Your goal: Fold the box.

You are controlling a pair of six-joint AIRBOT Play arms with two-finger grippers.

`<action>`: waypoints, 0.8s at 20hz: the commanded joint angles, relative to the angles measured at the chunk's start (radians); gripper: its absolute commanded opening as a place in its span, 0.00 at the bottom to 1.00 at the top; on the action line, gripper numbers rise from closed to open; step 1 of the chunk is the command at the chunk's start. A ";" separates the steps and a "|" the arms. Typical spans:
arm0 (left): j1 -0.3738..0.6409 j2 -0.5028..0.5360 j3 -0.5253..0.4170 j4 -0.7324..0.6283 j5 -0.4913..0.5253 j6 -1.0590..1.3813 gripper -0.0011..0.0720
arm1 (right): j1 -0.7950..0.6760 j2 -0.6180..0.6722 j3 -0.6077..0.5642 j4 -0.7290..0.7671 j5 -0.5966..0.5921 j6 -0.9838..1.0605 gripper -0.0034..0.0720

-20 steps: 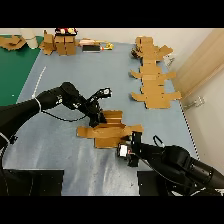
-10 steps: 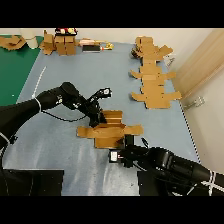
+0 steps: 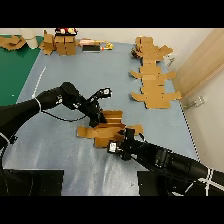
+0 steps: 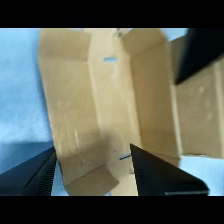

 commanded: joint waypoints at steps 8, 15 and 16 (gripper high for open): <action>-0.001 -0.001 0.000 0.000 0.000 0.000 0.03 | -0.138 0.000 0.021 0.159 0.027 -0.063 1.00; -0.001 -0.001 0.000 0.000 0.000 0.000 0.03 | -0.203 0.016 0.021 0.210 0.107 -0.151 1.00; -0.001 -0.001 0.000 0.000 0.000 0.000 0.03 | -0.212 0.017 0.021 0.247 0.105 -0.186 1.00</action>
